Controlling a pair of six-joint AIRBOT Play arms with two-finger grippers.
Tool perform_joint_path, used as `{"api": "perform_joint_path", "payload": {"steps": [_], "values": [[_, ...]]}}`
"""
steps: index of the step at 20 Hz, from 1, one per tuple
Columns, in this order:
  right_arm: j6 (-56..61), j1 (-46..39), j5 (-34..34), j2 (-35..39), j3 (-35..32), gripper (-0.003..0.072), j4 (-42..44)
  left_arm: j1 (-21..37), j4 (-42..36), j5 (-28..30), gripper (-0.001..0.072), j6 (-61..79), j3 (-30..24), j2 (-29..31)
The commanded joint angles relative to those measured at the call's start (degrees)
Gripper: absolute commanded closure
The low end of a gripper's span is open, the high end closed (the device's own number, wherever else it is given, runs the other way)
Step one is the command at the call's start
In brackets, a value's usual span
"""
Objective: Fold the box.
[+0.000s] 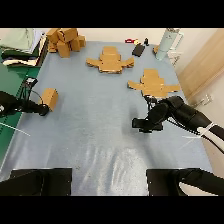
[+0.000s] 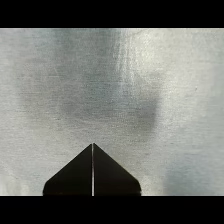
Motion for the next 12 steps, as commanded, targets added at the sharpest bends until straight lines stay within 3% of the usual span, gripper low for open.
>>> {"api": "perform_joint_path", "payload": {"steps": [1,5,6,7,8,9,12], "values": [[0.00,-0.04,0.00,-0.02,0.04,0.0681,0.09,0.76,5.86,-9.25,0.0017,-0.20,2.58,6.60],[0.00,-0.02,-0.02,-0.02,0.04,0.0681,0.37,-0.81,5.11,-17.99,0.0020,-0.22,5.73,14.10],[0.00,-0.04,0.04,-0.02,0.04,0.0681,0.55,-2.23,5.05,-19.06,0.0091,-1.09,6.21,15.34],[0.00,-0.04,0.46,-0.02,0.04,0.0681,0.66,-4.59,4.92,-19.93,0.0394,-3.78,6.86,16.17],[0.00,-0.04,1.03,-0.02,0.04,0.0681,0.66,-7.48,4.87,-20.13,0.0586,-5.60,7.61,16.35],[-0.02,-0.04,2.03,-0.02,0.04,0.0680,1.22,-11.30,4.90,-20.02,0.0693,-6.88,8.46,15.96],[-2.86,-0.04,4.85,-0.48,1.57,0.0680,4.92,-24.46,5.49,-19.78,0.0694,-15.21,12.44,10.36]]}}
